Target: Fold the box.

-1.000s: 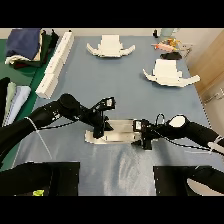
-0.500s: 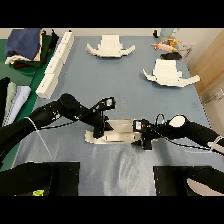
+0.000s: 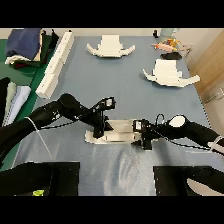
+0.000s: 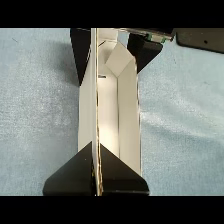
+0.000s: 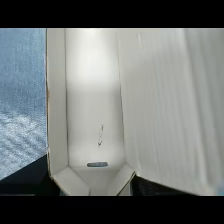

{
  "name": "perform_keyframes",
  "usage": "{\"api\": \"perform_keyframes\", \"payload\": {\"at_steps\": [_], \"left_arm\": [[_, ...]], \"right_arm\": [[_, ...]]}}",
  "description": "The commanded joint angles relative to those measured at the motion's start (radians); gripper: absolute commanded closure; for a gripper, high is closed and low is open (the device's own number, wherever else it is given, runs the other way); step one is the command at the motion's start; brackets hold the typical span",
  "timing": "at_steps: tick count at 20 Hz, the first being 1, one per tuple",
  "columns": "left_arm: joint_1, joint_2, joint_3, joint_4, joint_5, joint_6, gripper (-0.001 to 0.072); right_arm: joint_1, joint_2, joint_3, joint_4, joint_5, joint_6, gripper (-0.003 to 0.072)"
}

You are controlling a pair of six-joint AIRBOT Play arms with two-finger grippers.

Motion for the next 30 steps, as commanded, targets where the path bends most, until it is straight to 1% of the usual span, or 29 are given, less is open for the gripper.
{"api": "perform_keyframes", "payload": {"at_steps": [1, 2, 3, 4, 5, 6, 8, 10, 12, 14, 15, 16, 17, 18, 19, 20, 21, 23, 24, 26, 27, 30], "left_arm": [[0.001, -0.008, 0.000, 0.014, 0.021, -0.004, 0.0693], [0.001, -0.008, 0.000, 0.022, 0.021, -0.027, 0.0689], [0.001, -0.008, 0.000, 0.034, 0.021, -0.044, 0.0469], [0.002, -0.008, 0.000, 0.045, 0.022, -0.069, 0.0187], [0.003, -0.006, 0.000, 0.058, 0.027, -0.114, 0.0136], [0.009, -0.005, 0.001, 0.076, 0.026, -0.147, 0.0135], [0.025, 0.023, 0.002, 0.154, 0.021, -0.265, 0.0135], [0.057, 0.076, 0.009, 0.260, -0.025, -0.441, 0.0135], [0.097, 0.145, 0.011, 0.332, -0.111, -0.594, 0.0136], [0.123, 0.207, 0.011, 0.362, -0.203, -0.729, 0.0140], [0.125, 0.229, 0.011, 0.366, -0.247, -0.813, 0.0356], [0.122, 0.241, 0.010, 0.356, -0.298, -0.878, 0.0707], [0.108, 0.241, 0.010, 0.336, -0.343, -0.924, 0.0695], [0.083, 0.238, 0.003, 0.306, -0.347, -1.012, 0.0695], [0.042, 0.230, -0.009, 0.247, -0.322, -1.096, 0.0695], [-0.009, 0.217, -0.019, 0.180, -0.267, -1.133, 0.0695], [-0.074, 0.198, -0.022, 0.111, -0.179, -1.147, 0.0695], [-0.176, 0.154, -0.016, -0.016, 0.044, -1.161, 0.0695], [-0.193, 0.127, -0.010, -0.076, 0.128, -1.162, 0.0695], [-0.169, 0.075, -0.006, -0.190, 0.232, -1.162, 0.0695], [-0.147, 0.055, -0.006, -0.219, 0.260, -1.162, 0.0695], [-0.073, 0.016, -0.006, -0.234, 0.314, -1.208, 0.0695]], "right_arm": [[0.000, 0.001, 0.000, 0.000, 0.000, 0.000, 0.0244], [0.000, 0.001, 0.000, 0.000, 0.000, 0.000, 0.0244], [0.000, 0.001, 0.000, 0.000, 0.000, 0.000, 0.0244], [0.000, 0.001, 0.000, 0.000, 0.000, 0.000, 0.0244], [0.000, 0.001, 0.000, 0.000, 0.000, 0.000, 0.0244], [0.000, 0.001, 0.000, 0.000, 0.000, 0.000, 0.0244], [0.000, 0.001, 0.000, 0.000, 0.000, 0.000, 0.0244], [0.000, 0.001, 0.000, 0.000, 0.000, 0.000, 0.0244], [0.000, 0.001, 0.000, 0.000, 0.000, 0.000, 0.0245], [0.000, 0.001, 0.000, 0.000, 0.000, 0.000, 0.0245], [0.000, 0.001, 0.000, 0.000, 0.000, 0.000, 0.0244], [0.000, 0.001, 0.000, 0.000, 0.000, 0.000, 0.0244], [0.000, 0.000, 0.000, 0.000, 0.000, 0.000, 0.0244], [0.000, 0.001, 0.000, 0.000, 0.000, 0.000, 0.0244], [0.000, 0.001, 0.000, 0.000, 0.000, 0.000, 0.0244], [0.000, 0.000, 0.000, 0.000, 0.000, 0.000, 0.0244], [0.000, 0.001, 0.000, 0.000, 0.000, 0.000, 0.0244], [0.000, 0.001, 0.000, 0.000, 0.000, 0.000, 0.0244], [0.000, 0.001, 0.000, 0.000, 0.000, 0.000, 0.0244], [0.000, 0.001, 0.000, 0.000, 0.000, 0.000, 0.0244], [0.000, 0.001, 0.000, 0.000, 0.000, 0.000, 0.0244], [0.000, 0.001, 0.000, 0.000, 0.000, 0.000, 0.0244]]}}
